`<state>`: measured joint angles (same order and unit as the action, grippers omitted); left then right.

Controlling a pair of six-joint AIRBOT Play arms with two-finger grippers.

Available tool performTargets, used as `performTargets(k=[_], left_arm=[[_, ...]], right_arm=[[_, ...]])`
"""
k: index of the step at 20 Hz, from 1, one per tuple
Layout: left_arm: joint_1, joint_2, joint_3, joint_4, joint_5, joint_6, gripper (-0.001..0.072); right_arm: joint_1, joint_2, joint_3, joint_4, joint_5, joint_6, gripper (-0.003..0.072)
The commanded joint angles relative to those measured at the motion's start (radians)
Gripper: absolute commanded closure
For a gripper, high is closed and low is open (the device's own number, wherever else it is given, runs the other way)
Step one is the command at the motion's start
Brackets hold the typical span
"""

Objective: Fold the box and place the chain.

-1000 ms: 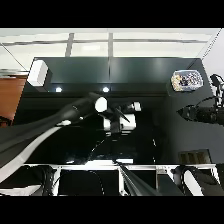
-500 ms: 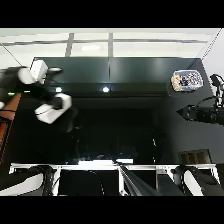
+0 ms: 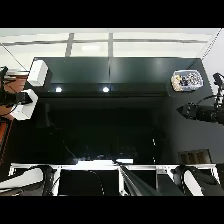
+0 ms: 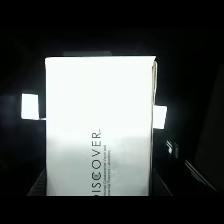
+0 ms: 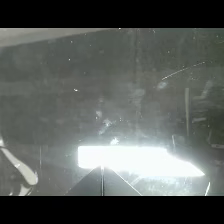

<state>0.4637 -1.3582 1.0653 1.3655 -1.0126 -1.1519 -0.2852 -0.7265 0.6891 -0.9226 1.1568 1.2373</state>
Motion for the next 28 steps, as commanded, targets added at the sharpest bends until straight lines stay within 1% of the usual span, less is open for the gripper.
performTargets(k=[1,3,5,7,8,9,10,11,12,14,17,19,20,21,22,23,24,25,26,27,28], left_arm=[[0.014,-0.1,0.056,-0.035,0.096,0.121,0.0517],[-0.007,-0.159,0.107,-0.05,0.12,0.124,0.0516],[-0.034,-0.213,0.159,-0.05,0.122,0.127,0.0516],[-0.057,-0.249,0.198,-0.047,0.147,0.13,0.0504],[-0.067,-0.26,0.207,-0.046,0.174,0.13,0.0483],[-0.077,-0.267,0.21,-0.047,0.207,0.13,0.0418],[-0.085,-0.272,0.21,-0.039,0.232,0.129,0.0299],[-0.09,-0.274,0.21,-0.027,0.253,0.126,0.0044],[-0.09,-0.274,0.213,-0.026,0.26,0.119,-0.0006],[-0.09,-0.267,0.253,-0.019,0.213,0.096,-0.0006],[-0.091,-0.224,0.355,-0.016,0.087,0.044,-0.0005],[-0.092,-0.179,0.429,0.005,0.007,0.04,0.0001],[-0.092,-0.153,0.462,0.039,-0.026,0.006,0.0082],[-0.092,-0.119,0.488,0.069,-0.053,-0.071,0.0365],[-0.092,-0.085,0.501,0.062,-0.079,-0.122,0.0663],[-0.095,-0.044,0.492,0.018,-0.091,-0.14,0.0684],[-0.109,0.001,0.467,-0.061,-0.089,-0.135,0.0685],[-0.133,0.051,0.424,-0.105,-0.071,-0.132,0.0686],[-0.174,0.118,0.353,-0.128,-0.026,-0.132,0.0686],[-0.224,0.193,0.263,-0.128,0.042,-0.13,0.0686],[-0.282,0.283,0.141,-0.125,0.137,-0.113,0.0685]], right_arm=[[0.001,0.0,0.0,0.006,-0.018,0.032,0.0668],[0.001,-0.001,0.0,0.006,-0.02,0.049,0.0668],[0.001,-0.001,0.0,0.006,-0.025,0.053,0.0668],[0.001,-0.001,0.0,0.007,-0.036,0.072,0.0668],[0.001,-0.001,0.0,0.008,-0.039,0.085,0.0668],[0.001,-0.001,0.0,0.007,-0.039,0.093,0.0668],[0.001,-0.001,0.0,0.007,-0.039,0.095,0.0668],[0.001,-0.001,0.0,0.007,-0.039,0.095,0.0668],[0.001,-0.001,0.0,0.007,-0.039,0.095,0.0668],[0.001,-0.001,0.0,0.007,-0.036,0.095,0.0668],[0.001,-0.001,0.001,0.006,-0.034,0.084,0.0668],[0.001,-0.001,0.032,0.006,0.003,0.048,0.0668],[0.001,-0.001,0.074,0.006,0.05,0.038,0.0668],[0.002,0.0,0.122,-0.002,0.096,0.017,0.0669],[0.003,0.002,0.17,-0.024,0.127,0.01,0.0668],[0.012,0.007,0.211,-0.064,0.136,0.009,0.0668],[0.033,0.021,0.23,-0.108,0.111,-0.004,0.0669],[0.06,0.043,0.225,-0.143,0.058,-0.03,0.0669],[0.095,0.071,0.203,-0.173,-0.032,-0.062,0.0669],[0.124,0.096,0.166,-0.186,-0.135,-0.089,0.0668],[0.149,0.111,0.115,-0.191,-0.25,-0.116,0.0668]])
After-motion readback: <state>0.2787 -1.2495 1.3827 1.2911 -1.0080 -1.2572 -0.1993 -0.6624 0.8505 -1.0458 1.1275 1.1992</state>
